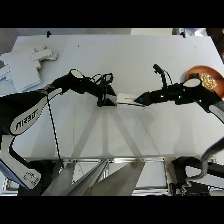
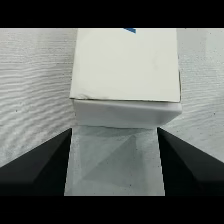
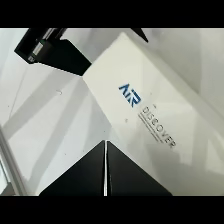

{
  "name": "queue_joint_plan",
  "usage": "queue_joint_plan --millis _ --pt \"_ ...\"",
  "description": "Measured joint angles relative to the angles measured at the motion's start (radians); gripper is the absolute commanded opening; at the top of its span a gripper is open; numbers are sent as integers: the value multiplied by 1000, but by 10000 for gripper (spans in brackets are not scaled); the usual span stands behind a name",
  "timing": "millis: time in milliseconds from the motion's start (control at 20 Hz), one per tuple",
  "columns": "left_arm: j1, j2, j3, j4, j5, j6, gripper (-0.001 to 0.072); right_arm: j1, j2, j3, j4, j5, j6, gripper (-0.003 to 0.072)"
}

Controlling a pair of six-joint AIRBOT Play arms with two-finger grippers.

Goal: Fold the box and place the chain.

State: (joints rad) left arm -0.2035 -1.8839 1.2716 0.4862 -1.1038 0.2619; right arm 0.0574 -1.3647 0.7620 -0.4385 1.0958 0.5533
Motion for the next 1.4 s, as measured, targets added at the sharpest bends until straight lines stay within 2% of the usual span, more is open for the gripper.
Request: queue_joint_plan --millis 250,550,900,1150,1400 --pt "0 0 0 0 0 0 567 -8 -18 -69 51 -59 -49 6" --pt "0 0 0 0 0 0 567 -9 -32 -99 57 -109 -62 6" --pt "0 0 0 0 0 0 567 -8 -24 -103 97 -82 -116 7" --pt "0 0 0 0 0 0 567 -9 48 -104 168 -26 -148 7" --pt "0 0 0 0 0 0 567 -10 170 -104 166 -21 -135 7"
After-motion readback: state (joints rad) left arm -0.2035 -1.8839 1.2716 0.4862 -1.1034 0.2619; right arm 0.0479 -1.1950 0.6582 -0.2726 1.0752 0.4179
